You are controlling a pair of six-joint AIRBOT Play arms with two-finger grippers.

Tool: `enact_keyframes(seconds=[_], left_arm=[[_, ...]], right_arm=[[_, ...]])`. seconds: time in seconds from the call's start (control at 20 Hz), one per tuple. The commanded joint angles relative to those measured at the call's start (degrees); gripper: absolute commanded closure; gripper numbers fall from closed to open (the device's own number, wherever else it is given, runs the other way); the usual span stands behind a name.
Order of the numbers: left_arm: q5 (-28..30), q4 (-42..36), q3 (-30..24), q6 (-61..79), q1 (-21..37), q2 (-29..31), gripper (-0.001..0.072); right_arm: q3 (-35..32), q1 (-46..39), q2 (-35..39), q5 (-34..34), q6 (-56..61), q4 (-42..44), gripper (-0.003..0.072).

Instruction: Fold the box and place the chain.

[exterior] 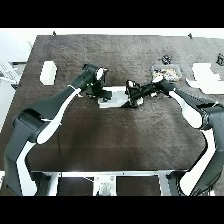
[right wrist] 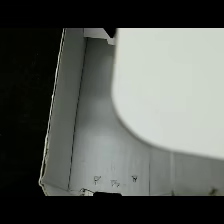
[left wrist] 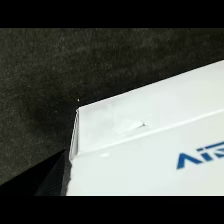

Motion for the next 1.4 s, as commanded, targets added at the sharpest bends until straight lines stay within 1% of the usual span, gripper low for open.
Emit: enact_keyframes(seconds=[0.0, 0.05, 0.2, 0.35, 0.65, 0.85, 0.9, 0.95, 1.0, 1.1, 1.15, 1.2, 1.35], left_arm=[[-0.5, 0.26, 0.15, -0.28, 0.04, 0.0, 0.0211], [-0.87, 0.28, 0.15, -1.03, 0.04, -0.26, 0.0308], [-1.49, 0.94, 0.17, -3.02, -0.11, -0.9, 0.0303], [-3.54, 1.77, 0.17, -6.43, -0.11, -1.29, 0.0304], [-3.3, 2.32, 0.17, -10.14, -0.11, -1.29, 0.0304], [-4.28, 3.54, 0.17, -13.64, -0.11, -1.31, 0.0306], [-4.59, 3.58, 0.17, -13.97, -0.11, -1.31, 0.0361], [-4.72, 3.61, 0.17, -14.38, -0.11, -1.33, 0.0552], [-4.63, 3.63, 0.17, -14.91, -0.11, -1.33, 0.0608], [-4.66, 3.63, 0.17, -15.37, -0.13, -1.36, 0.061], [-4.81, 3.58, 0.17, -15.37, -0.11, -1.38, 0.0636], [-4.9, 3.58, 0.37, -15.39, -0.13, -1.64, 0.0687], [-8.13, 3.54, 3.89, -15.34, -0.55, -4.17, 0.0687]], right_arm=[[-0.02, 0.04, 0.02, 0.02, 0.02, 0.0, 0.0102], [-0.02, 0.02, 0.02, 0.02, 0.02, 0.0, 0.0101], [-0.02, 0.02, 0.02, 0.02, 0.02, 0.0, 0.0102], [-0.02, 0.04, 0.02, 0.02, 0.02, 0.0, 0.0102], [-0.02, 0.02, 0.02, 0.02, 0.02, 0.0, 0.0102], [-0.02, 0.04, 0.02, 0.02, 0.02, 0.0, 0.0102], [-0.02, 0.04, 0.02, 0.02, 0.02, 0.0, 0.0101], [-0.02, 0.02, 0.02, 0.02, 0.02, 0.0, 0.0102], [-0.02, 0.02, 0.02, 0.02, 0.02, 0.0, 0.0102], [-0.02, 0.04, 0.02, 0.02, 0.02, 0.0, 0.0102], [-0.02, 0.04, 0.02, 0.02, 0.02, 0.0, 0.0102], [-0.02, 0.02, 0.02, 0.02, 0.02, 0.0, 0.0102], [-0.02, 0.02, 0.02, 0.02, 0.02, 0.0, 0.0101]])
